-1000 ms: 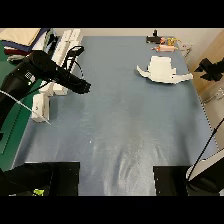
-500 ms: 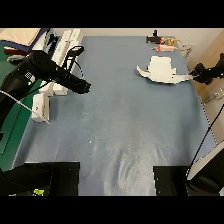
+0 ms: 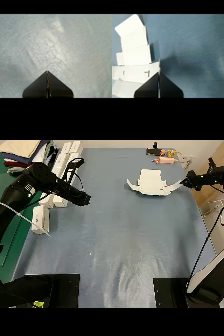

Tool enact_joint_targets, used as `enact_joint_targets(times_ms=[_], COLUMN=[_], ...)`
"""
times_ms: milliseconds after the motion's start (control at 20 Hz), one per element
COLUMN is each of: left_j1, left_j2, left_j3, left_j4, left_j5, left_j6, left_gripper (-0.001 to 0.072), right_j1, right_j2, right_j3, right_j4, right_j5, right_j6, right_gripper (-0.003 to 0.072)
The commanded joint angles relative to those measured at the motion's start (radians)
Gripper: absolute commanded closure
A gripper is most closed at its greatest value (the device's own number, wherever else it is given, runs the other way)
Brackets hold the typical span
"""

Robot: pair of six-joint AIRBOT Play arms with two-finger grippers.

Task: Fold the box.

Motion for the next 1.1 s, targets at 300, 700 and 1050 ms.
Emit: enact_joint_targets(times_ms=[300,700,1050], left_j1=[0.001,0.000,0.000], left_j2=[0.000,0.000,0.000], left_j3=[0.001,0.001,0.001], left_j4=[0.000,0.000,0.000], left_j5=[0.000,0.000,0.000], left_j6=[0.000,0.001,0.000], left_gripper=[0.0696,0.0695,0.0696], right_j1=[0.194,0.363,0.437], right_j2=[0.302,0.798,1.073], right_j3=[-0.349,-1.036,-1.418], right_j4=[0.018,0.005,-0.088], right_j5=[-0.121,0.120,0.165], right_j6=[0.033,0.059,0.172], right_gripper=[0.0687,0.0687,0.0417])
